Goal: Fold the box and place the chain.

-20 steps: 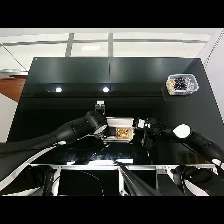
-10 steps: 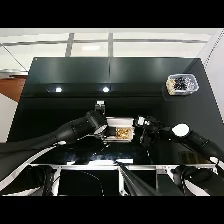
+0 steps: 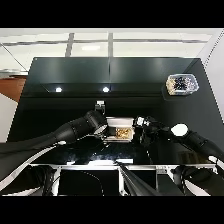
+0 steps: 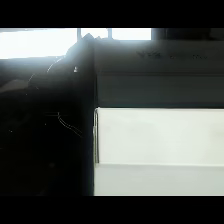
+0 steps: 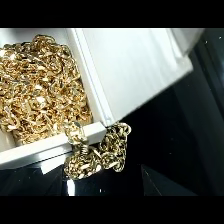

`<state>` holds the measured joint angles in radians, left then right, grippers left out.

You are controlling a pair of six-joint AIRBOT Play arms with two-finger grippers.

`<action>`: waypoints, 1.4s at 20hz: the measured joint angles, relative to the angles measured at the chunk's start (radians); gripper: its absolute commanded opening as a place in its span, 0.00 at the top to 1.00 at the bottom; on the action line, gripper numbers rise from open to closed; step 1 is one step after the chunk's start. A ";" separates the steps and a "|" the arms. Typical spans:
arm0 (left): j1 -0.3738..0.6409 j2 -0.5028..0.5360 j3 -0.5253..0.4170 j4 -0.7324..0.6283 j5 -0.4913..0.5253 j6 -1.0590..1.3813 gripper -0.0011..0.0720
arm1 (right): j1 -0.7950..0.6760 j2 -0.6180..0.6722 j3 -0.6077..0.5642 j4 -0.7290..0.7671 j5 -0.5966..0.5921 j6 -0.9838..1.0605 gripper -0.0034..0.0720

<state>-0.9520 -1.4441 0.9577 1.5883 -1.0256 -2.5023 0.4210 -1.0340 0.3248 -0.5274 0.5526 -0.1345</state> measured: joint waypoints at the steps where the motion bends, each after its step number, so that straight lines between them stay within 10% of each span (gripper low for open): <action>1: 0.000 0.000 0.000 0.000 0.000 0.000 0.94 | 0.006 0.000 0.000 0.000 -0.001 0.000 0.37; 3: 0.000 0.000 0.000 0.000 0.000 0.000 0.94 | 0.025 0.000 0.000 -0.002 0.000 -0.001 0.79; 17: 0.000 0.000 0.000 0.000 0.000 0.000 0.94 | 0.010 0.064 0.000 -0.062 -0.026 0.137 0.80; 24: 0.000 0.000 0.000 0.000 0.000 0.000 0.94 | -0.060 0.255 0.064 -0.255 0.208 0.453 0.90; 28: 0.000 0.000 0.000 0.000 0.000 0.000 0.94 | -0.069 0.274 0.066 -0.319 0.258 0.517 0.14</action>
<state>-0.9520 -1.4441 0.9577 1.5879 -1.0252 -2.5023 0.3519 -0.7597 0.3904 -0.8463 0.8108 0.3824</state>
